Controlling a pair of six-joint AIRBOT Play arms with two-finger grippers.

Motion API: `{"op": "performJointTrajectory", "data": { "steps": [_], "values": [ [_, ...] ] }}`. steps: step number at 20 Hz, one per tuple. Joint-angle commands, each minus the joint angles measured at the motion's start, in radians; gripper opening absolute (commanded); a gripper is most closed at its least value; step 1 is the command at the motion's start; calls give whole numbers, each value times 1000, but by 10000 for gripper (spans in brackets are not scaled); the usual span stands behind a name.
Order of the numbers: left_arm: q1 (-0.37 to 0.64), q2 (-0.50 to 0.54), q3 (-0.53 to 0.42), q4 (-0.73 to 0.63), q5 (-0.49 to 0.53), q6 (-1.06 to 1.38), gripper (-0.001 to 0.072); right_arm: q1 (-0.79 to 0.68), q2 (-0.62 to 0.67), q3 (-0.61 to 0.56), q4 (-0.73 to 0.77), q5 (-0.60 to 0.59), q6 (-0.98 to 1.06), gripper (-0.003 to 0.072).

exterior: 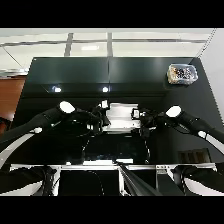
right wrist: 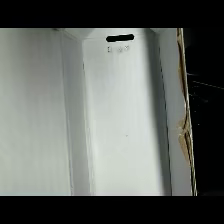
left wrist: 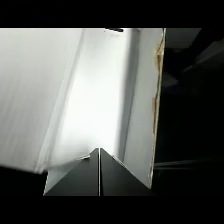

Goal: Fold the box and place the chain.

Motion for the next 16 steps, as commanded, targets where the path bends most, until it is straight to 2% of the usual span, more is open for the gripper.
{"op": "performJointTrajectory", "data": {
  "steps": [1, 3, 5, 6, 8, 10, 13, 14, 16],
  "values": [
    [82, 79, 36, 219, -97, -347, 26, 1, 0, 0, 0, 0, 0, 190],
    [174, 164, 40, 360, -101, -542, 25, 1, 0, 0, 0, 0, 0, 190],
    [285, 202, 40, 401, -94, -741, 25, 1, 0, 0, 0, 0, 0, 190],
    [344, 195, 40, 397, -114, -880, 26, 1, 0, 0, 0, 0, 0, 190],
    [463, 136, 35, 383, -228, -1164, 26, 1, 0, 0, 0, 0, 0, 190],
    [550, 40, 4, 252, -362, -1181, 27, 1, 0, 0, 0, 0, 0, 190],
    [549, -106, -43, 76, -417, -1044, 25, 1, 0, 0, 0, 0, 0, 190],
    [515, -139, -42, 60, -411, -1034, 25, 1, 0, 0, 0, 0, 0, 190],
    [416, -171, -40, 29, -335, -1030, 25, 1, 0, 0, 0, 0, 0, 191]
  ]
}}
